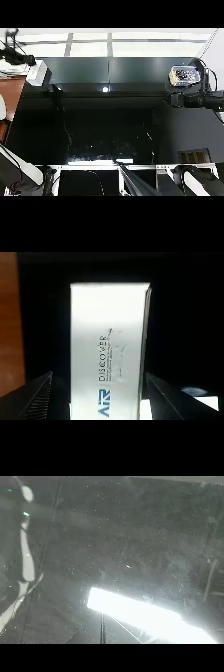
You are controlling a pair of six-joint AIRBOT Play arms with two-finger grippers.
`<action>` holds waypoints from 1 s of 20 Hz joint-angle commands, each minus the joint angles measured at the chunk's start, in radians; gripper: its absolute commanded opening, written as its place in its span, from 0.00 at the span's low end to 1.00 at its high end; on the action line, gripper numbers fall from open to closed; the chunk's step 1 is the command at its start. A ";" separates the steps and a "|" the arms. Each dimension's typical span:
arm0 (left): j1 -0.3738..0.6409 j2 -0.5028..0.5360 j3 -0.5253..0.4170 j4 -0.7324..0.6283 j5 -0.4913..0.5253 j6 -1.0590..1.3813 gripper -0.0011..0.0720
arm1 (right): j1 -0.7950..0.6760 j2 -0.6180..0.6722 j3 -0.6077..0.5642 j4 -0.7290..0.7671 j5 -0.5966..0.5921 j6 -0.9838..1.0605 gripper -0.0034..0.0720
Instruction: Fold the box and place the chain.
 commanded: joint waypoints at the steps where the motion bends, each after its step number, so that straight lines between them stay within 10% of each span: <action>1: -0.020 0.136 0.023 0.028 -0.014 -0.019 0.98 | -0.001 0.000 0.000 0.000 0.001 -0.008 0.07; 2: -0.028 0.198 0.000 0.017 -0.017 -0.022 0.92 | -0.001 0.000 0.000 0.000 0.001 -0.011 0.07; 5: -0.045 0.436 -0.175 -0.073 -0.013 -0.074 0.06 | -0.001 0.000 0.000 0.000 0.016 -0.025 0.07; 10: -0.068 0.750 -0.455 -0.325 -0.109 -0.070 0.05 | 0.000 0.003 -0.001 -0.023 0.043 -0.124 0.06; 20: -0.266 1.466 -1.587 -0.336 0.222 -0.071 0.05 | 0.059 0.094 -0.291 -0.135 -0.599 -0.101 0.07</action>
